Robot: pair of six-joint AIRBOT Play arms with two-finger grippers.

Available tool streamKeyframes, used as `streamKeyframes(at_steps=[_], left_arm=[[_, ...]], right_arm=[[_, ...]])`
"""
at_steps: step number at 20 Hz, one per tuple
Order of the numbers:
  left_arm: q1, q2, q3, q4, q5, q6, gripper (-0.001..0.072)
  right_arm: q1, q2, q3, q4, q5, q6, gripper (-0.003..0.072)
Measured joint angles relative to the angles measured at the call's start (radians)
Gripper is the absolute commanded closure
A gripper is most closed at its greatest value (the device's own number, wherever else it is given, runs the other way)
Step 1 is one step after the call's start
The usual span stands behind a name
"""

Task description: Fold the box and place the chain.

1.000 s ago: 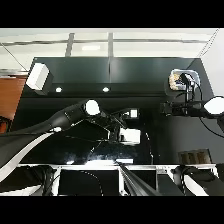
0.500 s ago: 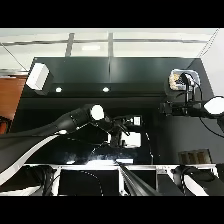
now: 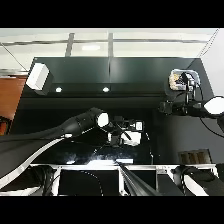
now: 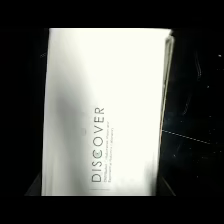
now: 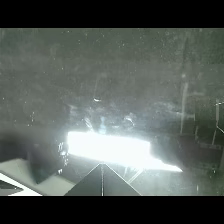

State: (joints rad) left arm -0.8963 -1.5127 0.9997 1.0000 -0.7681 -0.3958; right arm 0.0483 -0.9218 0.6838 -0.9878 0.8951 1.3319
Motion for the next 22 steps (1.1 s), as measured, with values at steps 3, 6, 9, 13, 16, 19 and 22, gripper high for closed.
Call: streamKeyframes(at_steps=[3,6,9,13,16,19,22], left_arm=[[0.044,0.045,0.000,0.040,-0.002,-0.039,0.0417],[0.172,0.106,0.000,0.055,-0.021,-0.142,0.0416],[0.389,0.156,0.000,0.074,-0.111,-0.303,0.0416],[0.760,0.192,0.000,0.166,-0.259,-0.534,0.0416],[1.049,0.200,0.000,0.213,-0.333,-0.637,0.0416],[1.273,0.203,0.000,0.209,-0.354,-0.675,0.0415],[1.389,0.202,0.000,0.205,-0.321,-0.647,0.0416]], right_arm=[[0.000,0.000,0.000,0.000,-0.004,0.000,0.0671],[0.000,0.000,0.000,0.000,-0.006,0.000,0.0672],[0.000,0.000,0.000,0.000,-0.006,0.000,0.0671],[0.000,0.000,0.000,0.000,-0.006,0.000,0.0671],[0.000,0.000,0.000,0.000,-0.006,0.000,0.0671],[0.000,0.000,0.000,0.000,-0.006,0.000,0.0671],[0.000,0.000,0.000,0.000,-0.003,0.000,0.0671]])
